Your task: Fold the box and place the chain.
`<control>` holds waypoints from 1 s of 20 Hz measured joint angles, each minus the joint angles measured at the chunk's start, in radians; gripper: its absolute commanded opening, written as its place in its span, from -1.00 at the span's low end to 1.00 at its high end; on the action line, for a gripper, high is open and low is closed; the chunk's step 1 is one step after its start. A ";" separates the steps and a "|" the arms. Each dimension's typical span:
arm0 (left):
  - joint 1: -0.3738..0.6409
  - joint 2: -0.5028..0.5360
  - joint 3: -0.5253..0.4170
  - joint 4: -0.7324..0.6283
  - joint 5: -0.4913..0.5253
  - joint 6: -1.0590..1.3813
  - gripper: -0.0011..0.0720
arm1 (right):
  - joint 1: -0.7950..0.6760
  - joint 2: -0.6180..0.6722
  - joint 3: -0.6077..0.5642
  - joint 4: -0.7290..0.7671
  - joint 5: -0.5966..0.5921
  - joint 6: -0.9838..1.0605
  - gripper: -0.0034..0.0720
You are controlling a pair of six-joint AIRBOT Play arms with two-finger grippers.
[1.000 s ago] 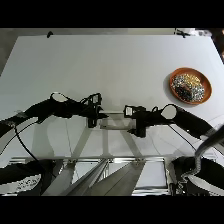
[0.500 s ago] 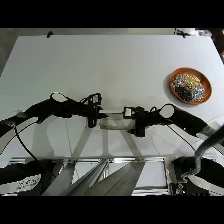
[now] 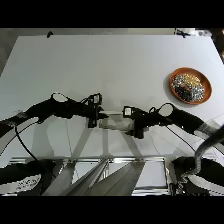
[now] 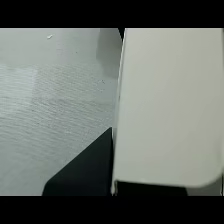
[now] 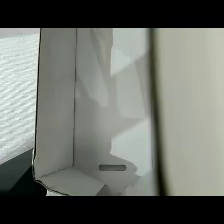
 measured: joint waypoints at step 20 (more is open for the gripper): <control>0.001 0.000 0.000 0.002 -0.001 0.000 -0.93 | -0.013 -0.028 0.000 0.006 -0.071 -0.145 0.26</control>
